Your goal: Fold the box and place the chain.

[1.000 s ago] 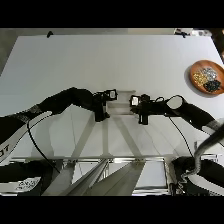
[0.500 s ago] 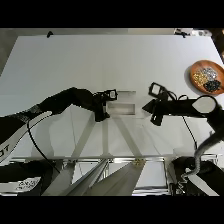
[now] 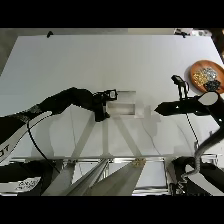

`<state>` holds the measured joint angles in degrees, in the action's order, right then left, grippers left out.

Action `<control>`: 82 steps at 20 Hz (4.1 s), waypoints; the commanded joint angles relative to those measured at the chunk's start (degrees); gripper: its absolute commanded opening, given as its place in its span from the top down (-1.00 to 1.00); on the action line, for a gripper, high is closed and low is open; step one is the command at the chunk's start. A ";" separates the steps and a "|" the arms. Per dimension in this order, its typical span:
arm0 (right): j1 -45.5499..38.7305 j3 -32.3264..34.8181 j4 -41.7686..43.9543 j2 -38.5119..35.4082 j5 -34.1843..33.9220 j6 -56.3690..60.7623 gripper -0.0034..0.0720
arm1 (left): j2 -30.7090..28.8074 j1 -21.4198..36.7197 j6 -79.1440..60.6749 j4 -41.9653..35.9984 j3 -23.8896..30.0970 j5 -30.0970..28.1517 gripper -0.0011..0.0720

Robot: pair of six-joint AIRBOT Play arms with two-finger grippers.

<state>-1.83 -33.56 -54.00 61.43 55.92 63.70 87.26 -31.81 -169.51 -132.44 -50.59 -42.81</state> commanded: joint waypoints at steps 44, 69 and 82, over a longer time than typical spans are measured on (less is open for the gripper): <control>0.63 0.02 13.73 15.56 -4.46 -9.11 0.88 | -0.02 0.00 -0.02 0.02 -0.07 -0.04 0.55; 5.35 -0.02 25.99 9.64 2.99 -17.75 -0.02 | -0.02 0.00 -0.02 0.04 -0.07 -0.02 0.55; 11.63 -0.26 25.05 9.42 -7.45 -13.18 -0.26 | -0.02 0.00 -0.02 0.02 -0.07 -0.04 0.55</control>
<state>6.72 -33.58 -27.40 70.89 53.58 47.64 87.24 -31.81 -169.53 -132.42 -50.59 -42.83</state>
